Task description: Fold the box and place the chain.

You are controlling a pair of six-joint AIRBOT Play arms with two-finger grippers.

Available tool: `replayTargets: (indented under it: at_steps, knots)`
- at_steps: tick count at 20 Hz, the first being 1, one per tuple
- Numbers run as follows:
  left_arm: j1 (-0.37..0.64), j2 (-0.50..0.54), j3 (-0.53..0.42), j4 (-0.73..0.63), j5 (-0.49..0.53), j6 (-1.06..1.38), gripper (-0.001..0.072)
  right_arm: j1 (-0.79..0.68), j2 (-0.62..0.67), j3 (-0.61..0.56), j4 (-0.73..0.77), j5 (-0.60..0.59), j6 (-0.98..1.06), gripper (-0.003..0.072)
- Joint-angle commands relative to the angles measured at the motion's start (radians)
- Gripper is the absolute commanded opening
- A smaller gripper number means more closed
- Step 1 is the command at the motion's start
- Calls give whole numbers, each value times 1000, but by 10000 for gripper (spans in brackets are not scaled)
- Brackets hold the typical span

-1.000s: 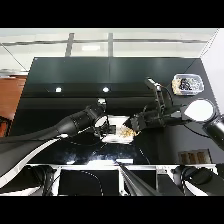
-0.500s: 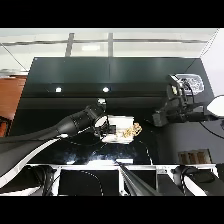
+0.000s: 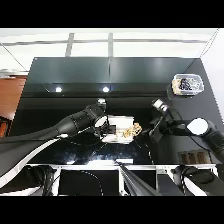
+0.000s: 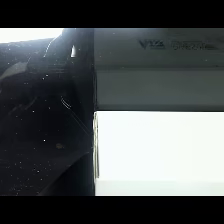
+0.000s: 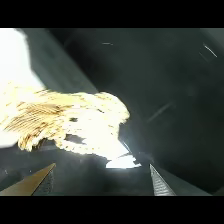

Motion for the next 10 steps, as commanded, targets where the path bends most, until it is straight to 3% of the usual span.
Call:
replayTargets:
  at_steps: [1, 5, 10]
  knots:
    - [0, 0, 0, 0, 0, 0, 33, 108, -47, -20, 27, -58, -430, 694]
    - [0, 0, 0, 0, 0, 0, 33, 153, -143, -20, 143, -74, -658, 694]
    - [0, 0, 0, 0, 0, 0, 33, 153, -155, -19, 286, -124, -821, 693]
